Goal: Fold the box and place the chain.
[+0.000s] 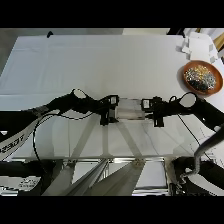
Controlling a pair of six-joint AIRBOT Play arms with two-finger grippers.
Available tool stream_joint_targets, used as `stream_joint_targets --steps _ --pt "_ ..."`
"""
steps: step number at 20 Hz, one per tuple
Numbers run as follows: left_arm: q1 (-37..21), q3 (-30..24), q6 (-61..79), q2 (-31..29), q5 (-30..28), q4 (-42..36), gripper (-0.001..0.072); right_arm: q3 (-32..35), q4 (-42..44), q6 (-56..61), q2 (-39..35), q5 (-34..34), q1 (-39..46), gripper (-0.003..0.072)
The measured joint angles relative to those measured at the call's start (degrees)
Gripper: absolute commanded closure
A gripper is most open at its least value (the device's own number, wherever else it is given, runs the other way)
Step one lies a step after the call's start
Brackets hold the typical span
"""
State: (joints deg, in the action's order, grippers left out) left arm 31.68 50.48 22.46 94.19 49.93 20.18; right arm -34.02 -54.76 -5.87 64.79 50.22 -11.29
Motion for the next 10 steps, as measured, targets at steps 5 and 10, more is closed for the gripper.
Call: stream_joint_targets --steps 5,10 --pt "0.0 0.0 0.0 0.0 0.1 0.0 0.0423 0.1 2.6 -0.5 0.0 -0.3 -1.7 0.0527" --pt "0.0 0.0 0.0 0.0 0.1 0.0 0.0423 0.1 4.6 -0.6 0.0 -0.6 -2.7 0.0343"
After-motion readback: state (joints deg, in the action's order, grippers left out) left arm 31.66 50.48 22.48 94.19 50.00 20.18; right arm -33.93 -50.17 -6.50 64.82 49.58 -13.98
